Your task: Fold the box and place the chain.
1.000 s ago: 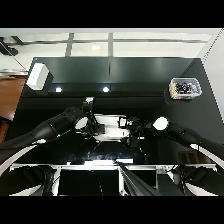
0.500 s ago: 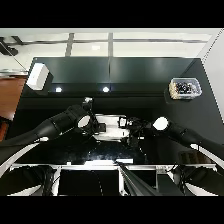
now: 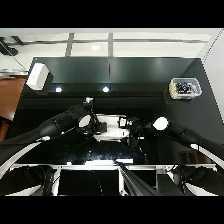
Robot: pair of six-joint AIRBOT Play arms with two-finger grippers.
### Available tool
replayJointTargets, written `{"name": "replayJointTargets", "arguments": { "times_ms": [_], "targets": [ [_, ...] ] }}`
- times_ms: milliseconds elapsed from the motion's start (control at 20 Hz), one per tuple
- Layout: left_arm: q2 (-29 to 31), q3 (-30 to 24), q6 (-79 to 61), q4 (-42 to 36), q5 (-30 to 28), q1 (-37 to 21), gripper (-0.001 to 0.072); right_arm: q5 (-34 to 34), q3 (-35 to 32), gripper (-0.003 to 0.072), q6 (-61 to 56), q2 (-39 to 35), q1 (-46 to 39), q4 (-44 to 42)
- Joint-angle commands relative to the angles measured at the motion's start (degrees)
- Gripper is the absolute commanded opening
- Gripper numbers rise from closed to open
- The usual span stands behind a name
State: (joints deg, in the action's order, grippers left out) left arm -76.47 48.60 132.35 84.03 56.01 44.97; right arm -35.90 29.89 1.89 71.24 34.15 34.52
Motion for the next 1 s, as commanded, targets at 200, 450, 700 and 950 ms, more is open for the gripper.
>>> {"name": "replayJointTargets", "arguments": {
  "times_ms": [200,450,700,950],
  "targets": [
    [-0.5,0.1,-0.6,-0.6,-0.1,0.0,0.0252,0.0,0.0,0.0528,0.0,0.0,0.0,0.0],
    [-0.9,0.1,-0.6,-0.7,-0.1,0.0,0.0156,0.0,0.0,0.0528,0.0,0.0,0.0,0.0],
    [-0.9,0.1,-0.6,-0.8,0.0,0.1,0.0025,0.0,0.0,0.0528,0.0,0.0,0.0,0.0],
    [-0.9,0.1,-0.6,-1.8,0.0,0.0,0.0061,0.0,0.0,0.0528,0.0,0.0,0.0,0.0]
  ]
}}
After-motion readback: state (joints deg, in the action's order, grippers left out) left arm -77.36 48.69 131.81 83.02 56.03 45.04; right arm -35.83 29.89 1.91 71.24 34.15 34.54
